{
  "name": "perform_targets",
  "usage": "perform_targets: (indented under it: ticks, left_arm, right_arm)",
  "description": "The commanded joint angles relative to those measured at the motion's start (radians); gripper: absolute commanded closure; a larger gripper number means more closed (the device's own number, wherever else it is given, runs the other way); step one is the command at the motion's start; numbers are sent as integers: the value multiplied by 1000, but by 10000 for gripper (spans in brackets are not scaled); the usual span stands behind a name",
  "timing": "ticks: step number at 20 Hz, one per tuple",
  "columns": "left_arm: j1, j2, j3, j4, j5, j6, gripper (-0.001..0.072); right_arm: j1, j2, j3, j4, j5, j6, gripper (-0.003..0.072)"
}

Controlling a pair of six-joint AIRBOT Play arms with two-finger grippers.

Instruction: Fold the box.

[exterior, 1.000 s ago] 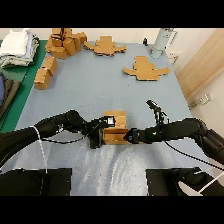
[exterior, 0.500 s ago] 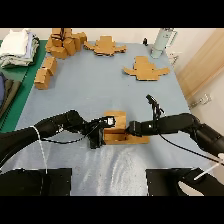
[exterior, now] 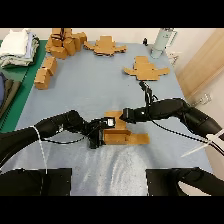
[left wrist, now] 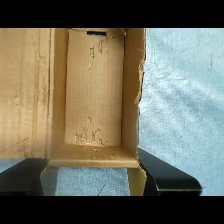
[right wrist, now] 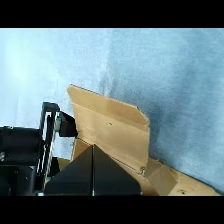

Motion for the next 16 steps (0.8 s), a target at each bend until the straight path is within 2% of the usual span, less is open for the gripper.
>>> perform_targets:
  ticks: [1, 5, 12, 16]
  left_arm:
    - [1, 0, 0, 3, 1, 0, 238]
    - [1, 0, 0, 3, 2, 1, 238]
    - [1, 0, 0, 2, 0, 1, 238]
    - [1, 0, 0, 2, 1, 1, 238]
  right_arm:
    - [0, -35, 13, -2, 6, -33, 684]
    - [0, -90, 12, -16, -26, -34, 684]
    - [6, -247, 12, -28, -14, -103, 684]
    - [30, -265, 13, -25, 18, -158, 684]
